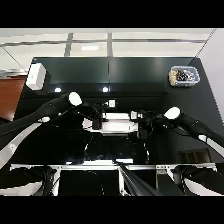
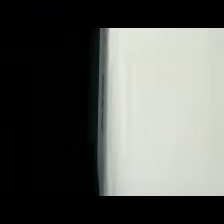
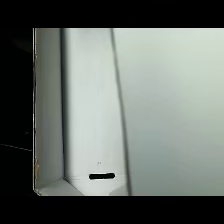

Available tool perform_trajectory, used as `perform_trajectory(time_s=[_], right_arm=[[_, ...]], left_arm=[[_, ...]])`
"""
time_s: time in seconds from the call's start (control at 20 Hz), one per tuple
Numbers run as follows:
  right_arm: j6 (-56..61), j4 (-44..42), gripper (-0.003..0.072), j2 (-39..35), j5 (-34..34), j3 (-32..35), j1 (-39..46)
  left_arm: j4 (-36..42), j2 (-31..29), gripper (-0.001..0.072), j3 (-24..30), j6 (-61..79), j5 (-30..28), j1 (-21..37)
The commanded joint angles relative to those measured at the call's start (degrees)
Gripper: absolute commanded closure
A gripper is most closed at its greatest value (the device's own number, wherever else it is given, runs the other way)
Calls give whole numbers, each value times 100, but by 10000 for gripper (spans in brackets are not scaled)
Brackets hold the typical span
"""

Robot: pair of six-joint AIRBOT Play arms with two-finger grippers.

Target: Fold the box and place the chain.

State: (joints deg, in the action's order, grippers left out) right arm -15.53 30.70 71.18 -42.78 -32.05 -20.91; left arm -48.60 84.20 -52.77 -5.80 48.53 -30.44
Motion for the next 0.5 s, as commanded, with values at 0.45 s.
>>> perform_trajectory(time_s=[0.45], right_arm=[[109,-17,-21,190,282,-2,-131]], left_arm=[[0,-2,685,2,2,-9,-2]])
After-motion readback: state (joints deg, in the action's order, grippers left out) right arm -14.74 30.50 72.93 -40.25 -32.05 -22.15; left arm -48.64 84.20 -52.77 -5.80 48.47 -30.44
